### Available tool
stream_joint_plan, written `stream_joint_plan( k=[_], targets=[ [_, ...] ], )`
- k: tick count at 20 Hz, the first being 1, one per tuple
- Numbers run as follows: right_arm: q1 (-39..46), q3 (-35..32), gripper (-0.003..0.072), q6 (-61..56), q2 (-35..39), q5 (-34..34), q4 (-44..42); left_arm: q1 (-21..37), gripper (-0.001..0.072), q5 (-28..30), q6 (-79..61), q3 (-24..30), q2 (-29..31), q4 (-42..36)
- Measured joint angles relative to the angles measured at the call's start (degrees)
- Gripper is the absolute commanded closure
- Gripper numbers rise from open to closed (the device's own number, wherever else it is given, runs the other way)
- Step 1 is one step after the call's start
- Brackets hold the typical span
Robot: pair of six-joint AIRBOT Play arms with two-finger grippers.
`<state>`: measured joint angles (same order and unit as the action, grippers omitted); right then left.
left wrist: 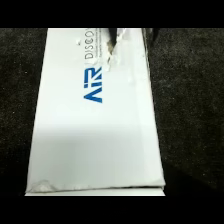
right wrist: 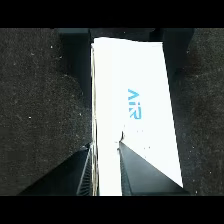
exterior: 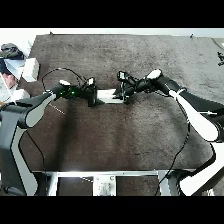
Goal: Fold the box and place the chain.
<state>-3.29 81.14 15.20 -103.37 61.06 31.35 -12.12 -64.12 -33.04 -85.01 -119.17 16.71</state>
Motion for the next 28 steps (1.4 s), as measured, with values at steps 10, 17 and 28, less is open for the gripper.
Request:
stream_joint_plan(
  k=[10, 17, 28],
  targets=[
    [2.9, 0.0, 0.0628, -3.9, -1.5, 4.3, -8.1, 0.0, 0.0424, 0.0, 0.0, 0.0, 0.0, 0.0],
    [3.0, 0.1, 0.0629, -10.3, -4.7, 4.5, -4.7, 0.0, 0.0425, 0.0, 0.0, 0.0, 0.0, 0.0],
    [5.2, -0.9, 0.0706, -10.6, 4.5, 7.8, -14.4, 0.0, 0.0424, 0.0, 0.0, 0.0, 0.0, -0.1]
  ],
)
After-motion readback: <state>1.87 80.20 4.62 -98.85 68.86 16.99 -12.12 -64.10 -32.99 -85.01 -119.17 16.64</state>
